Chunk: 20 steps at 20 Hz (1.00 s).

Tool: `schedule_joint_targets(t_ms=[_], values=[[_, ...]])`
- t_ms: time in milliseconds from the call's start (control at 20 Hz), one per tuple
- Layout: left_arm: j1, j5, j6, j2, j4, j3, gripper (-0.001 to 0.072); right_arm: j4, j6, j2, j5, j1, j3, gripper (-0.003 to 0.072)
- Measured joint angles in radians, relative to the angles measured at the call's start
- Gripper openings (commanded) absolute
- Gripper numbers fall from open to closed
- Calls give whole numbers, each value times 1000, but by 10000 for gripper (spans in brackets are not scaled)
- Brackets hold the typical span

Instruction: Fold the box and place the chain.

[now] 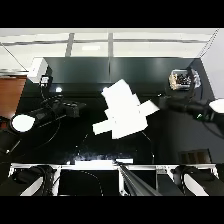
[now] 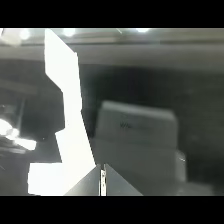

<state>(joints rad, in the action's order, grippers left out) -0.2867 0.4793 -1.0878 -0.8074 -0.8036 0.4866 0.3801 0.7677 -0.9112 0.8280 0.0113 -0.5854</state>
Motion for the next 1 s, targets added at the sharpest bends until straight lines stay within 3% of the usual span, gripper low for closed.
schedule_joint_targets(t_ms=[200,400,600,1000], values=[[-5,69,-1,-69,69,11,701,-62,-107,80,-206,170,138,13],[18,269,13,-249,138,88,701,-85,-140,102,-320,269,189,14],[50,427,112,-437,256,159,701,-93,-147,109,-360,298,202,15],[45,588,406,-684,513,241,698,-96,-122,110,-375,307,207,15]])
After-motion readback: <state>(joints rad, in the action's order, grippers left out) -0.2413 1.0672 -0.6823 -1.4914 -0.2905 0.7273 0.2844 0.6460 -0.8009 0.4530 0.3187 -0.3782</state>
